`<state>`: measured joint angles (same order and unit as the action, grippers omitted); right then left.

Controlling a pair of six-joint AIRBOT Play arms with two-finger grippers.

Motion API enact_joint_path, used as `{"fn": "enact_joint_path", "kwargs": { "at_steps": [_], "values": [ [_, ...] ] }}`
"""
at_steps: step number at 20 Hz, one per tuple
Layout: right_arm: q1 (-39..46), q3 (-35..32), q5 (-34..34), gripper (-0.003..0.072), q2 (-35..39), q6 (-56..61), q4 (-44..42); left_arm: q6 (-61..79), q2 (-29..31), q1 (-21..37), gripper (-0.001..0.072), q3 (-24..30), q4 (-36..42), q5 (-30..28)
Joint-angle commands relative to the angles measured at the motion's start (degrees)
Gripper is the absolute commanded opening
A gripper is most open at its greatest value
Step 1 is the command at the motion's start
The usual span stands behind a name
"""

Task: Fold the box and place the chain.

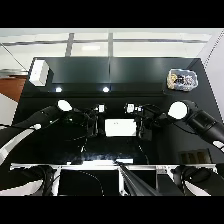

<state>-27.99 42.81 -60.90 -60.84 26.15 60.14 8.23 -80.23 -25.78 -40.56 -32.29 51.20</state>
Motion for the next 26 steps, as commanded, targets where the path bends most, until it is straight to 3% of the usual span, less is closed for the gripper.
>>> {"fn": "enact_joint_path", "kwargs": {
  "at_steps": [1,6,17,26],
  "values": [
    [-0.1,0.0,-0.3,0.0703,0.0,0.0,0.2,0.0,0.0,0.0,0.0404,0.0,0.0,0.0],
    [-0.1,0.0,3.3,0.0703,0.0,2.6,0.5,0.0,0.0,0.0,0.0404,0.0,0.0,0.0],
    [-0.3,0.0,0.4,0.0703,0.3,8.4,4.2,0.0,0.0,0.0,0.0404,0.0,0.0,0.0],
    [-0.3,0.0,5.0,0.0702,0.3,8.4,4.5,0.0,0.0,0.0,0.0404,0.0,0.0,0.0]
  ]
}}
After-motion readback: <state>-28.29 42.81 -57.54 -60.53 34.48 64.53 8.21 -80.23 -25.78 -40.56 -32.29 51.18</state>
